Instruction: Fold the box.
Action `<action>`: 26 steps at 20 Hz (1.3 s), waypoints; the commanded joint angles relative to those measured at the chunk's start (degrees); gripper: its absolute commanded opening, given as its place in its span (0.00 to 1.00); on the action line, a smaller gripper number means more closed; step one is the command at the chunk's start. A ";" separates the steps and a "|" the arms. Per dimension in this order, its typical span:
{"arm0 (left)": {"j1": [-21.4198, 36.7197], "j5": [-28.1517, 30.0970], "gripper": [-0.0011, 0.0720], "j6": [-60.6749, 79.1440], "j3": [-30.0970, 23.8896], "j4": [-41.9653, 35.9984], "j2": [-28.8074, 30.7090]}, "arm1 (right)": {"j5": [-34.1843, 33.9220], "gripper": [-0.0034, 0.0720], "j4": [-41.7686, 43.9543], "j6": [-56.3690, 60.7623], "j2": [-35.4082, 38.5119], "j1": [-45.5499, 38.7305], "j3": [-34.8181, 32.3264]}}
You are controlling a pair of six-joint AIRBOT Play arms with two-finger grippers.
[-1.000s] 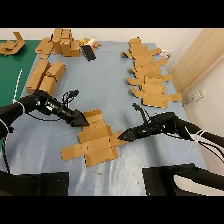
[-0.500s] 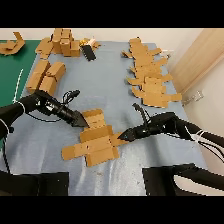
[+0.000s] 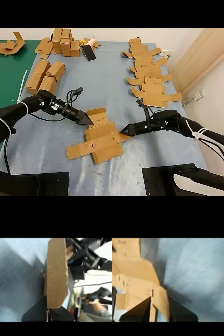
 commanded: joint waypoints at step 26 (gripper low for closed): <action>-17.94 25.86 0.03 37.59 -4.55 -0.26 10.29 | 0.04 0.05 -7.48 19.65 3.04 -6.38 19.54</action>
